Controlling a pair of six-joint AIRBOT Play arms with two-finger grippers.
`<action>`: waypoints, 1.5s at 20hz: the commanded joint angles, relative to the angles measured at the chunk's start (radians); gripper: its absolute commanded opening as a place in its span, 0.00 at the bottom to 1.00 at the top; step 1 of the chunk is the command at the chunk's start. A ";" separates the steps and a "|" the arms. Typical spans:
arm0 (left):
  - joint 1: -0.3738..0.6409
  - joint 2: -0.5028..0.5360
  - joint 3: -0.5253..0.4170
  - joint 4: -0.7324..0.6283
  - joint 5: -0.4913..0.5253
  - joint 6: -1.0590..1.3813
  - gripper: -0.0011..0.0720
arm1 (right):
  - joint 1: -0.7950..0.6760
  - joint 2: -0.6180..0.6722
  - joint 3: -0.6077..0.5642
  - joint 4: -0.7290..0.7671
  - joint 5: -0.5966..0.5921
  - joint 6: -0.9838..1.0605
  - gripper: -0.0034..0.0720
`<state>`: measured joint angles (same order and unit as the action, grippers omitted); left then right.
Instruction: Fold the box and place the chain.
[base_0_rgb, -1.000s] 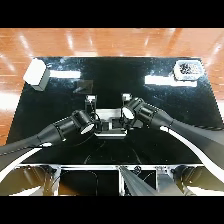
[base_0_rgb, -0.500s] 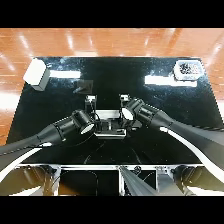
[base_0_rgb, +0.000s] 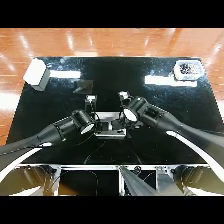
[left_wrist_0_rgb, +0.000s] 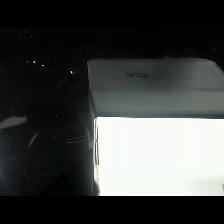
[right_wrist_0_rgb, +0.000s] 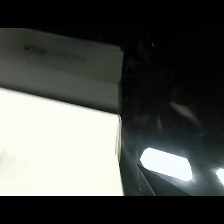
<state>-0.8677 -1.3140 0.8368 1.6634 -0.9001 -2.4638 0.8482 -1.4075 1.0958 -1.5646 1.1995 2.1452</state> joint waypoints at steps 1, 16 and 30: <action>0.000 0.000 0.000 0.000 -0.003 0.000 0.04 | 0.052 0.129 0.000 -0.117 0.074 -0.010 0.73; 0.000 -0.002 -0.003 0.000 -0.011 0.000 0.04 | -0.782 0.365 0.001 -0.232 -0.257 -0.259 0.86; 0.000 -0.002 -0.003 0.011 -0.013 0.000 0.04 | -1.079 -0.612 0.811 -0.020 -0.295 -0.321 0.84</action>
